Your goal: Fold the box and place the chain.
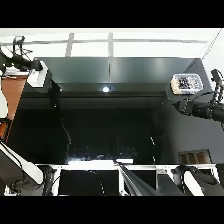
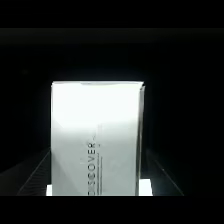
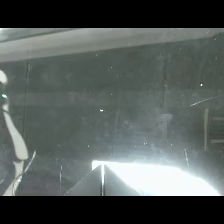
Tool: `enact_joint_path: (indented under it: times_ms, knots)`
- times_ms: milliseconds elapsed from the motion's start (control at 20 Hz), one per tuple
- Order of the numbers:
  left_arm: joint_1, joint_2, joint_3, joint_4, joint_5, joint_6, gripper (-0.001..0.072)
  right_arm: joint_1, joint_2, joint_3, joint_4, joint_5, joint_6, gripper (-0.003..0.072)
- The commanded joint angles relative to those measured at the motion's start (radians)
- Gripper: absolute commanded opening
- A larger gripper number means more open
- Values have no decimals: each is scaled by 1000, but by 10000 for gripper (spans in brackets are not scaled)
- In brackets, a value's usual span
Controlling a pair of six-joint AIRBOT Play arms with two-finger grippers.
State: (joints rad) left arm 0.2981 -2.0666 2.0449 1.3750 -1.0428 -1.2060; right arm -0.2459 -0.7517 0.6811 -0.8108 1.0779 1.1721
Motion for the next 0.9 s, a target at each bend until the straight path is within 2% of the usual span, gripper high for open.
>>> enact_joint_path:
  times_ms: [0, 50, 100, 150, 200, 250, 300, 400, 500, 600, 750, 850]
  knots:
    - [-5, 62, 93, 0, -220, -151, 711, 1, 1, 0, 6, -37, -25, 9]
    - [-7, 121, 60, -1, -254, -224, 688, 1, 1, 0, 5, -40, -31, 10]
    - [-10, 177, 20, -9, -291, -272, 592, 1, 1, 0, 5, -31, -32, 9]
    - [-12, 230, -20, -25, -344, -274, 376, 1, 1, 0, 2, -11, -32, 9]
    - [-15, 281, -54, -40, -412, -274, 111, 1, 1, 0, -11, 14, -34, 9]
    - [-21, 323, -81, -63, -469, -268, 22, 0, 1, 0, -28, 42, -49, 9]
    - [-35, 372, -114, -88, -513, -259, 22, 1, 1, 0, -52, 73, -71, 9]
    - [-89, 505, -230, -95, -475, -257, 22, 1, 1, 0, -98, 103, -100, 9]
    - [-166, 693, -428, -94, -293, -252, 22, 1, 1, 0, -103, 97, -165, 8]
    - [-255, 907, -682, -94, -81, -229, 22, 1, 1, 0, -103, 53, -236, 8]
    - [-369, 1213, -1104, -93, 193, -207, 24, 1, 3, -8, -65, -101, -368, 7]
    - [-389, 1370, -1326, -90, 307, -207, 24, 1, 5, -33, -1, -238, -410, 7]
